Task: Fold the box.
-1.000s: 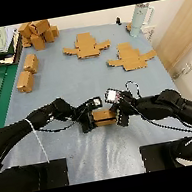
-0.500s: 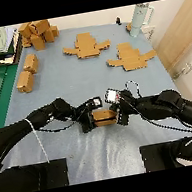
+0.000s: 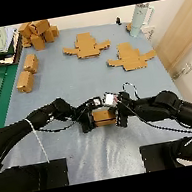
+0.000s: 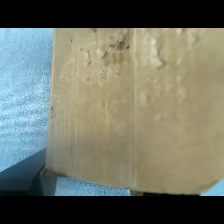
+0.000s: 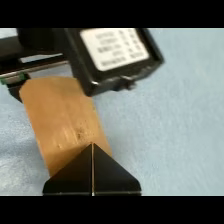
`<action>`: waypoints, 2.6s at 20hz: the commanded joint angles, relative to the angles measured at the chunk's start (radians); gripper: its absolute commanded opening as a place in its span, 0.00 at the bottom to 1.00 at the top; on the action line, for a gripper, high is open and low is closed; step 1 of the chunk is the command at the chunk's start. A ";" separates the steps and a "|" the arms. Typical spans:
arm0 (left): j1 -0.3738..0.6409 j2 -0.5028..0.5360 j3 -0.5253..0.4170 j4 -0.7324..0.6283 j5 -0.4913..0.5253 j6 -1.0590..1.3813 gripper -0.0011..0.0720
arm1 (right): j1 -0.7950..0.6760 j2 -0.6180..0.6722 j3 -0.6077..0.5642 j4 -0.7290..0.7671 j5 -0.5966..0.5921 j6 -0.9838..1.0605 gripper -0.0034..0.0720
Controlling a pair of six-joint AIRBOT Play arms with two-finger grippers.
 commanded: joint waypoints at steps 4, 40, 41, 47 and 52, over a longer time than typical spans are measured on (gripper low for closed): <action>0.000 0.000 0.001 0.000 0.000 0.000 0.67 | 0.097 -0.003 -0.046 -0.031 0.032 -0.033 0.05; 0.000 0.000 0.001 0.000 0.000 0.000 0.67 | 0.167 -0.092 -0.071 -0.082 0.136 -0.233 0.80; 0.000 0.000 0.001 0.000 0.000 0.000 0.67 | 0.167 -0.094 -0.071 -0.082 0.136 -0.233 0.80; 0.000 0.000 0.001 0.000 0.000 0.000 0.67 | 0.171 -0.054 -0.071 -0.092 0.130 -0.230 0.79; 0.000 0.000 0.001 0.000 0.000 0.000 0.67 | 0.171 -0.029 -0.071 -0.108 0.125 -0.229 0.79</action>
